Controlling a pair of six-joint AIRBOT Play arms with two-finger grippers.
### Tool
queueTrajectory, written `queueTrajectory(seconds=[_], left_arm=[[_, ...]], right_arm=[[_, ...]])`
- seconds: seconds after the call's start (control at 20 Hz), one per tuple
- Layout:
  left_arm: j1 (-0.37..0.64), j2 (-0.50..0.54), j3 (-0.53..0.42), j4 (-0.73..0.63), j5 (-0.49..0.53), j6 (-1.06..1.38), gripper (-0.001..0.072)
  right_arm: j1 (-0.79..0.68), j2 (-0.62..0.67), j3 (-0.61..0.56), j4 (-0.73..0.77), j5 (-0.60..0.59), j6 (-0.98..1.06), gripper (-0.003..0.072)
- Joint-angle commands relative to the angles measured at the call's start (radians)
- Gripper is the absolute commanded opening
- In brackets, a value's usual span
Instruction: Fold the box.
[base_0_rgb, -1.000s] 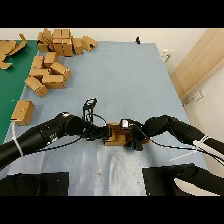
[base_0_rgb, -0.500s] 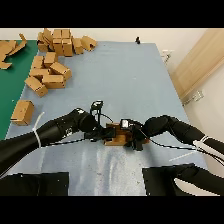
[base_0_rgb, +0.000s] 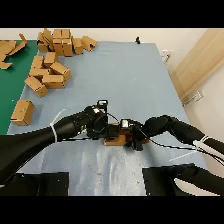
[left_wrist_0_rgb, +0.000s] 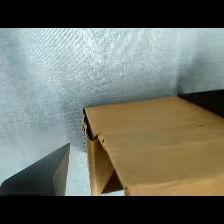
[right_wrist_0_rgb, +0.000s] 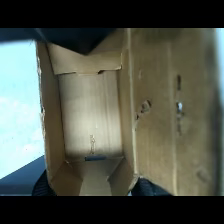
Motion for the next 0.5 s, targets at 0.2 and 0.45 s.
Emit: queueTrajectory(seconds=[0.2, 0.45], left_arm=[[-0.030, -0.100, 0.114, 0.079, -0.105, -0.022, 0.0478], [-0.045, -0.131, 0.150, 0.103, -0.142, 0.006, 0.0478]], right_arm=[[0.000, 0.000, 0.000, 0.000, 0.000, 0.000, 0.0496], [0.000, 0.000, 0.000, 0.000, 0.000, 0.000, 0.0496]])
